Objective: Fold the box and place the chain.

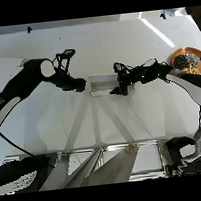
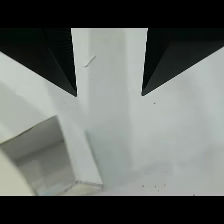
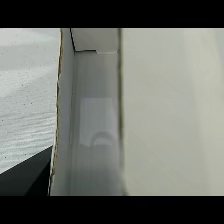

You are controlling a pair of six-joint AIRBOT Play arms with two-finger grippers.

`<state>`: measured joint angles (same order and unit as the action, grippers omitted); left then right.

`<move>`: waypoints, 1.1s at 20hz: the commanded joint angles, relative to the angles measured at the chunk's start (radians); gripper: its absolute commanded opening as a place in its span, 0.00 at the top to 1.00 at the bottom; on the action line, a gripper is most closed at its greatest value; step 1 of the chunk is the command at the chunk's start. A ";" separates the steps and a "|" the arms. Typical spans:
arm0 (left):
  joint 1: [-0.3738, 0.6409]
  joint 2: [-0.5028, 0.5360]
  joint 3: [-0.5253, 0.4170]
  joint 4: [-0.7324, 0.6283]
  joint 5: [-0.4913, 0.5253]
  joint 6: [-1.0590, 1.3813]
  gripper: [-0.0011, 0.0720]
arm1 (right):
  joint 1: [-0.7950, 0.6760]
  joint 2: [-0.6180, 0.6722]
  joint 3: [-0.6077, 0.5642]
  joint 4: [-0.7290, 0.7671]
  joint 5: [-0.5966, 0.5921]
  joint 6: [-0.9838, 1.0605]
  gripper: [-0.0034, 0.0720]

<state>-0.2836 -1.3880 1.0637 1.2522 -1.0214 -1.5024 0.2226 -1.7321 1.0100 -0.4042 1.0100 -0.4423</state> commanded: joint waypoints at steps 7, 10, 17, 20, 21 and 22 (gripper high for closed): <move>0.206 0.123 -0.279 -0.581 0.108 1.249 0.36 | 0.000 0.000 0.000 0.000 0.000 0.000 0.25; 0.266 0.061 -0.279 -0.713 0.051 1.656 0.36 | 0.000 0.000 0.000 0.000 0.000 0.000 0.25; 0.403 -0.195 -0.267 -0.930 -0.187 2.215 0.18 | 0.000 0.000 0.000 0.000 0.000 0.000 0.25; 0.395 -0.243 -0.186 -0.894 -0.174 2.213 0.11 | 0.000 0.000 0.000 0.000 0.000 0.000 0.25; 0.389 -0.255 -0.151 -0.895 -0.162 2.213 0.11 | 0.000 0.000 0.000 0.000 0.000 0.000 0.25; 0.383 -0.268 -0.114 -0.893 -0.156 2.203 0.10 | 0.000 0.000 0.000 0.000 0.000 0.000 0.25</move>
